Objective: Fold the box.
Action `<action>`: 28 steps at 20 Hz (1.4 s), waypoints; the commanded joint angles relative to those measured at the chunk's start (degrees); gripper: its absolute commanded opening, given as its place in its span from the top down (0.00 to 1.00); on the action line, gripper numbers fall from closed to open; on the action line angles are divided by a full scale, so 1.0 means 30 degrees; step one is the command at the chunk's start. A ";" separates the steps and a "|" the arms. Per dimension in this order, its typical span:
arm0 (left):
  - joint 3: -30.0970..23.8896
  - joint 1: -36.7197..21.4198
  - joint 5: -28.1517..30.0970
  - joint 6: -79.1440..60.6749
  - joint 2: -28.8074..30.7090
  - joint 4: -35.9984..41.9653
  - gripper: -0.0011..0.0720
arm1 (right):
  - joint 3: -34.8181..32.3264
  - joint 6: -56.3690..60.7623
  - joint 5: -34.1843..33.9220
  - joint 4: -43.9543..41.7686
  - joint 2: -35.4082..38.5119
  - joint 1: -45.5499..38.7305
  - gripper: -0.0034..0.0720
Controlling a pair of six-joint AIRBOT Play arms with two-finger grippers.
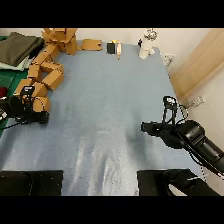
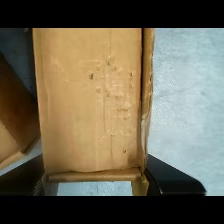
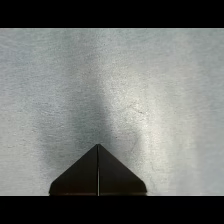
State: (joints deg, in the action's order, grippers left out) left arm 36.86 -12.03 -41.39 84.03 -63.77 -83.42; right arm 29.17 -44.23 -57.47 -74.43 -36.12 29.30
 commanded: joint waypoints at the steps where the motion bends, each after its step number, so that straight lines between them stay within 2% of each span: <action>1: -0.0007 -0.0036 0.1355 -0.0007 -0.0976 0.0386 0.37 | 0.0015 0.0007 0.0109 0.0007 -0.0007 -0.0007 0.95; 4: 0.0000 -0.0044 0.1749 -0.0015 -0.1005 0.0379 0.37 | 0.0015 0.0007 0.0546 -0.0073 -0.0007 -0.0007 0.95; 8: 0.0000 -0.0051 0.1137 -0.0175 -0.1005 0.0342 0.34 | 0.0015 0.0007 0.0583 -0.0131 -0.0007 -0.0007 0.95; 9: 0.0000 -0.0051 0.1005 -0.0211 -0.0998 0.0270 0.11 | 0.0015 0.0007 0.0583 -0.0131 -0.0007 -0.0007 0.95; 10: 0.0000 -0.0066 0.0882 -0.0211 -0.0991 0.0262 0.03 | 0.0015 0.0007 0.0576 -0.0189 -0.0007 -0.0007 0.95; 12: 0.0036 -0.0066 0.0364 -0.0211 -0.0969 0.0102 0.03 | 0.0015 0.0007 0.0576 -0.0364 -0.0007 -0.0007 0.95; 16: 0.0816 -0.0066 -0.2710 -0.0204 -0.0962 -0.0554 0.03 | 0.0015 0.0000 0.0488 -0.0656 -0.0007 -0.0007 0.95; 20: 0.2484 -0.0066 -0.7817 0.0663 -0.0962 -0.1064 0.03 | 0.0015 -0.0270 0.0503 -0.1231 -0.0007 -0.0007 0.95; 21: 0.2973 -0.0066 -0.9180 0.1093 -0.0962 -0.1013 0.11 | 0.0015 -0.0299 0.0495 -0.1326 -0.0007 -0.0007 0.95; 22: 0.3395 -0.0044 -1.0265 0.1129 -0.0962 -0.0816 0.38 | 0.0015 -0.0299 0.0503 -0.1341 -0.0007 -0.0007 0.95; 23: 0.3789 -0.0036 -1.1140 0.1056 -0.0940 -0.0335 0.73 | 0.0015 -0.0299 0.0517 -0.1341 -0.0015 -0.0007 0.95; 24: 0.4044 -0.0036 -1.1657 0.0634 -0.0845 0.0801 0.97 | 0.0015 -0.0299 0.0583 -0.1348 -0.0138 -0.0007 0.95; 26: 0.4175 0.0328 -1.1570 -0.0372 -0.0393 0.4801 0.97 | 0.0022 -0.0568 0.0729 -0.1559 -0.0860 -0.0015 0.95; 28: 0.4233 0.2375 -1.0440 -0.0714 0.0087 0.7461 0.97 | 0.0401 -0.2040 0.1559 -0.2922 -0.2521 -0.0022 0.95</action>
State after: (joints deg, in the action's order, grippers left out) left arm 48.49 -9.39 -71.99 83.94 -64.97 -73.34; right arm 29.56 -46.52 -55.00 -79.53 -39.59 29.30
